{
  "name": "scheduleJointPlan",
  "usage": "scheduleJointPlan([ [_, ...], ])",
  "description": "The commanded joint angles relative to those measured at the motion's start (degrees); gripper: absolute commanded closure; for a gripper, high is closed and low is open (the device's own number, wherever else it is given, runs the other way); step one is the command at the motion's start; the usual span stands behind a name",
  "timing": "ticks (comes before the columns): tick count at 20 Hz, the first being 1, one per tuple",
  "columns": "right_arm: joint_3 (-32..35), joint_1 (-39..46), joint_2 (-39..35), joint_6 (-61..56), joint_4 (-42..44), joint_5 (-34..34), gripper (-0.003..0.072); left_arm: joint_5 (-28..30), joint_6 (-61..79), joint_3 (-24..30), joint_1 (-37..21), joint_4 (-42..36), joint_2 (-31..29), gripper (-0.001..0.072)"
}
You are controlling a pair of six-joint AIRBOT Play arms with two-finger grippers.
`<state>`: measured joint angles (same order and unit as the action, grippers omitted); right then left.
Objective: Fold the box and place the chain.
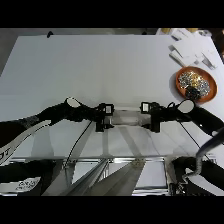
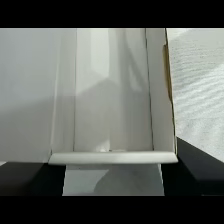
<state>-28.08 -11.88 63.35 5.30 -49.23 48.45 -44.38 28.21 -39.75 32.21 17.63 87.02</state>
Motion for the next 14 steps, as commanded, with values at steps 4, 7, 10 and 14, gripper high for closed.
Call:
scheduleJointPlan([
  [4, 0.0, 0.0, -13.1, -15.5, -10.7, 5.5, 0.029, 0.0, -0.1, 0.0, 0.0, 0.0, 0.0, 0.0599],
  [7, 0.0, 0.0, -20.0, -21.0, -3.9, 10.6, 0.0664, 0.0, -0.1, 0.0, 0.0, 0.0, 0.0, 0.0599],
  [10, 0.0, 0.0, -21.1, -21.6, 10.7, 9.9, 0.0666, 0.0, -0.1, 0.0, 0.0, 0.0, 0.0, 0.0599],
  [14, 0.0, 0.0, -18.5, -20.1, 22.0, -6.6, 0.0666, 0.0, -0.1, 0.0, 0.0, 0.0, 0.0, 0.0599],
])
